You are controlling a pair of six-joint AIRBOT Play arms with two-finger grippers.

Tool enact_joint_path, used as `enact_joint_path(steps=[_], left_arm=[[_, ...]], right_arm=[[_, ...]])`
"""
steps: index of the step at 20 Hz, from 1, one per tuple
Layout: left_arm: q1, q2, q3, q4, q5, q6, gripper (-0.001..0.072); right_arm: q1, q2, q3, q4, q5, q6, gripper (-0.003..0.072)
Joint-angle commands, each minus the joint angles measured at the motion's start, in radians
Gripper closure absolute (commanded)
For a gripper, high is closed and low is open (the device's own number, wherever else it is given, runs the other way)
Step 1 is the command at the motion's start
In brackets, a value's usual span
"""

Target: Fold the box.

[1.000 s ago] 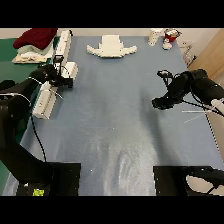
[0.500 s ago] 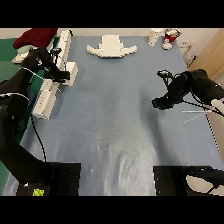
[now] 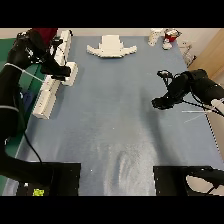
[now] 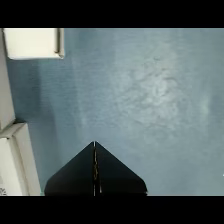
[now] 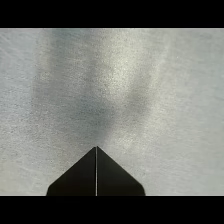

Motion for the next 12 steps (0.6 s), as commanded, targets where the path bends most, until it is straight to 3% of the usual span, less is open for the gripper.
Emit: enact_joint_path(steps=[1, 5, 7, 12], left_arm=[[-0.112, 0.216, -0.210, -0.022, 0.082, -0.017, 0.0700], [-0.281, 0.486, -0.541, -0.028, 0.235, -0.103, 0.0700], [-0.348, 0.568, -0.670, -0.039, 0.291, -0.128, 0.0698], [-0.447, 0.580, -0.825, -0.067, 0.318, -0.137, 0.0696]], right_arm=[[0.000, -0.001, 0.001, 0.000, 0.000, 0.000, 0.0684], [0.000, -0.001, 0.001, 0.000, 0.000, 0.000, 0.0684], [0.000, -0.001, 0.001, 0.000, 0.000, 0.000, 0.0684], [0.000, -0.001, 0.001, 0.000, 0.000, 0.000, 0.0684]])
